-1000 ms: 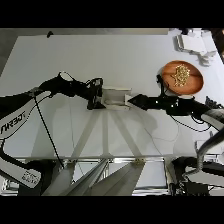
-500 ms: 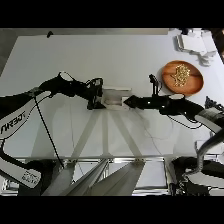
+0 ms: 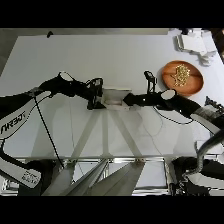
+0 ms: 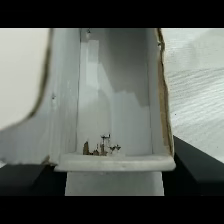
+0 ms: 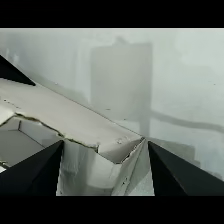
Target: Fold the box and place the chain.
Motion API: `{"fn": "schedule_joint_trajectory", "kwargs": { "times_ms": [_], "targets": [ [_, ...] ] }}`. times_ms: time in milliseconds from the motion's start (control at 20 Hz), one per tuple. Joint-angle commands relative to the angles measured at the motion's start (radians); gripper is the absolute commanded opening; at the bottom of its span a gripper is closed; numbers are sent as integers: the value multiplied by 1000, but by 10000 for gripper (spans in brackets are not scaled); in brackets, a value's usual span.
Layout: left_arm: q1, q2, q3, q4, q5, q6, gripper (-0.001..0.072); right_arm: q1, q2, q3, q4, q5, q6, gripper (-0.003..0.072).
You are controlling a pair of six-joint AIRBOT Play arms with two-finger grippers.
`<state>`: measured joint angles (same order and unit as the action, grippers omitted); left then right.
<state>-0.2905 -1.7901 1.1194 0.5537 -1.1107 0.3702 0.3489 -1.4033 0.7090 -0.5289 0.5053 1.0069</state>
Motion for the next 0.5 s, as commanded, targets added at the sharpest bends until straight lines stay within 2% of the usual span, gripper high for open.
{"fn": "schedule_joint_trajectory", "kwargs": {
  "times_ms": [0,150,200,250,450],
  "targets": [
    [0,0,0,0,0,0,275,13,1,21,-128,-20,123,553],
    [0,0,0,0,0,0,275,13,6,40,-127,0,122,553],
    [0,0,0,0,0,0,275,13,14,44,-127,11,122,578],
    [0,0,0,0,0,0,275,13,27,45,-129,19,121,636],
    [0,0,0,0,0,0,275,15,61,50,-229,74,174,675]
  ]
}}
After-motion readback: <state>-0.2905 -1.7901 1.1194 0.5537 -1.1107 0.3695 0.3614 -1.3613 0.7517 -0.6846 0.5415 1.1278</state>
